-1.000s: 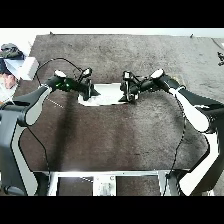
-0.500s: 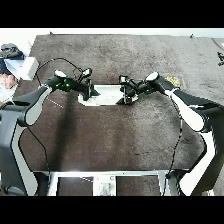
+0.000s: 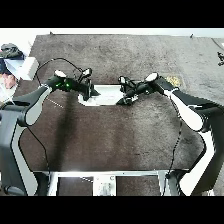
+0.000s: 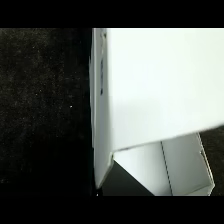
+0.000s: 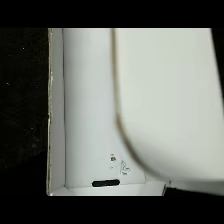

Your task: Fold the box and place the chain.

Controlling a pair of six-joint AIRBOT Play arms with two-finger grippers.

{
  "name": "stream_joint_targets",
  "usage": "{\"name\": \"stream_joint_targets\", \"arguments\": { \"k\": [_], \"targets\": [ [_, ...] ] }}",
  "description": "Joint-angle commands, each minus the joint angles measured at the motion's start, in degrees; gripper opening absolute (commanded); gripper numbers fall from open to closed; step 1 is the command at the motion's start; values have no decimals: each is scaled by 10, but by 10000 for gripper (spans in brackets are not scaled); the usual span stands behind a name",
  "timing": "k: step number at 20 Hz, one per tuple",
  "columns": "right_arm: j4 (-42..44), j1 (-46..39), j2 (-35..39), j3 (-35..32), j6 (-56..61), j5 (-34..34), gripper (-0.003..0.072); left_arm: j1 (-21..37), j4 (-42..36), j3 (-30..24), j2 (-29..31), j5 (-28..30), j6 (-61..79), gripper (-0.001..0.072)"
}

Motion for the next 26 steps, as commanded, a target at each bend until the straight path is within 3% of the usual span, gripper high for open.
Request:
{"name": "stream_joint_targets", "arguments": {
  "k": [1, 26],
  "targets": [
    [-1, 0, -2, 1, -4, -4, 538, 0, 0, 0, 0, 0, 0, 11],
    [-16, 0, -2, 1, -14, -5, 538, -1, 0, 0, 0, -12, 0, 11]
  ]
}}
